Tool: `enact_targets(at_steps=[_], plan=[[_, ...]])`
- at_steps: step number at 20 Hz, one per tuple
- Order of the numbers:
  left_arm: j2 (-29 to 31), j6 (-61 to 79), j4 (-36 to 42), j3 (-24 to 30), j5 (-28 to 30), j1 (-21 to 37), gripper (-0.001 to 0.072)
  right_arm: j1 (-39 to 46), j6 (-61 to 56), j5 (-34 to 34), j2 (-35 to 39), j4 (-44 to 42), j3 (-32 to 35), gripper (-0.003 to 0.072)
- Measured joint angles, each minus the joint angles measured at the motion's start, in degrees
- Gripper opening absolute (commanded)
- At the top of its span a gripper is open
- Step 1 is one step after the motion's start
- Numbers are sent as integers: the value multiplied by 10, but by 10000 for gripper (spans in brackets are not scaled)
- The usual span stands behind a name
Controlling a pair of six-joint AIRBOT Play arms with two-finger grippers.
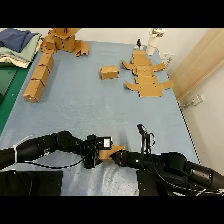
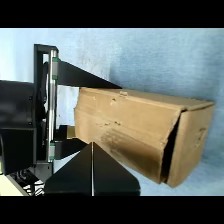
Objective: Fold the box.
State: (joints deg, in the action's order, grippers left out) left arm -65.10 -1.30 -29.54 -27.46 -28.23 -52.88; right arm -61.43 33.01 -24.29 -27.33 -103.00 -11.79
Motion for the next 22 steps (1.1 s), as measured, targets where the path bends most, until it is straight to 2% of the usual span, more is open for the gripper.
enact_targets(at_steps=[22], plan=[[0, 0, 0, 0, 1, 0, 451, 0, 0, -2, -24, 9, 0, 3]])
